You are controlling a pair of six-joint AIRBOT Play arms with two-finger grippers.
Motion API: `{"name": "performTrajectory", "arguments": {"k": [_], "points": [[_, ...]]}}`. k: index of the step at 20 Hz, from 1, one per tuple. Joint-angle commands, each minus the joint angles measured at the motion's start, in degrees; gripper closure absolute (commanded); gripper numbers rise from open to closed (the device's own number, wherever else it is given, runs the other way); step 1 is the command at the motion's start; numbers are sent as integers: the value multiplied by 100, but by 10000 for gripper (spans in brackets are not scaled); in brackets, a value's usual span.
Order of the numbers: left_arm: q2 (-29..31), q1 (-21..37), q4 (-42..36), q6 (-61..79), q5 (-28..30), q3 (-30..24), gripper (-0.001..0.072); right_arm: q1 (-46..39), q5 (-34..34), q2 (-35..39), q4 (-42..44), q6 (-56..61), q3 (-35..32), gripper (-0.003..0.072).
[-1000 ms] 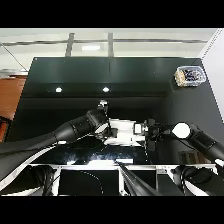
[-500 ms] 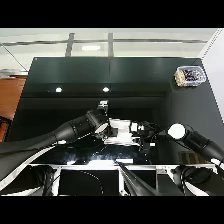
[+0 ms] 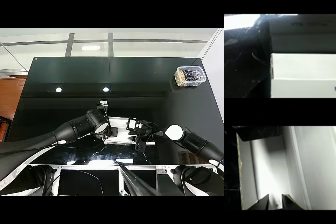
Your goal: Fold the box and place the chain.
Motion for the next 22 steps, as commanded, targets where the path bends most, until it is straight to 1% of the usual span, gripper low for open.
{"name": "performTrajectory", "arguments": {"k": [1,3,4,5,6,7,8,9,10,11,13,15,16,18,19,22], "points": [[-2,4,2,13,-13,2,679,20,-103,-7,-2,131,2,368],[-2,4,2,13,-13,2,679,20,-105,-7,-83,131,2,369],[-2,4,0,13,-13,2,679,20,-98,-7,-122,131,2,402],[-2,4,0,13,-15,2,679,20,-92,-4,-140,131,2,518],[-2,4,0,13,-15,2,679,20,-103,-4,-138,131,2,463],[-2,4,0,13,-13,2,679,20,-125,-4,-133,131,2,294],[-2,4,0,13,-13,2,679,20,-125,-4,-140,129,2,266],[-2,4,0,13,-13,2,679,20,-129,-4,-192,129,2,431],[-2,2,0,13,11,2,679,17,-155,-2,-378,140,4,651],[-2,2,0,13,31,2,679,-22,-190,-2,-544,286,4,636],[-2,2,0,13,24,2,679,-317,-90,125,-763,1353,9,636],[-2,2,-9,9,48,2,678,-911,544,525,-1185,2540,48,637],[-2,4,-28,9,42,2,678,-1342,942,758,-1412,3281,116,636],[-2,-2,-31,9,-2,0,678,-2339,1506,1040,-1580,4802,157,637],[-2,-2,-46,9,0,0,679,-2874,1797,1029,-1580,5344,138,636],[-2,-2,-140,11,4,0,679,-4142,2308,946,-1582,6356,-105,637]]}}
